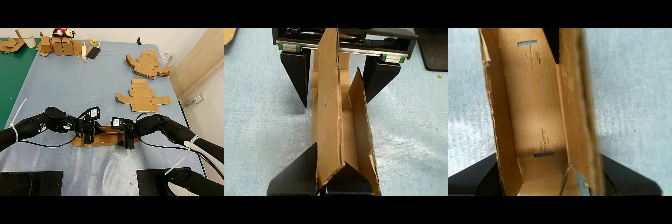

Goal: Fold the box.

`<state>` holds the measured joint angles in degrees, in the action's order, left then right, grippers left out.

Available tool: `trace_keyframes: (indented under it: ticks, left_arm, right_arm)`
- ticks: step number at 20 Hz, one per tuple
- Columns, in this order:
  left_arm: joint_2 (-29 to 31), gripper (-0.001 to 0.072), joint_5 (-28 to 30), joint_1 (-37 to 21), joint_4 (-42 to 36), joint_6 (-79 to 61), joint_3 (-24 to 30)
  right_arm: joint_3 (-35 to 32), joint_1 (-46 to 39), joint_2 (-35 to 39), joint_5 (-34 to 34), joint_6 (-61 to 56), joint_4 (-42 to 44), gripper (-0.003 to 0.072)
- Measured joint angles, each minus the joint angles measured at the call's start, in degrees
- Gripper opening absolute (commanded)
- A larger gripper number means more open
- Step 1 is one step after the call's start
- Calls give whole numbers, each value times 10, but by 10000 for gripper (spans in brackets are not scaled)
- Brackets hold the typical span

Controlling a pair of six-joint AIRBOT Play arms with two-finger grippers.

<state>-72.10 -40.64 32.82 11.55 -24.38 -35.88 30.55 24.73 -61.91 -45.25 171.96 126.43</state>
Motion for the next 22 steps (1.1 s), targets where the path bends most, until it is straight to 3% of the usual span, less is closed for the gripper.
trace_keyframes:
  ticks: [9,16,18,22]
  left_arm:
    - [0,11,0,0,0,0,0]
    - [0,11,0,0,0,0,0]
    - [0,11,0,0,0,0,0]
    - [0,11,0,0,0,0,0]
  right_arm:
    - [-1,24,-10,24,0,-7,692]
    - [-1,27,-21,28,0,-14,642]
    - [-1,28,-23,28,0,-15,521]
    - [-1,28,-24,28,0,-16,440]
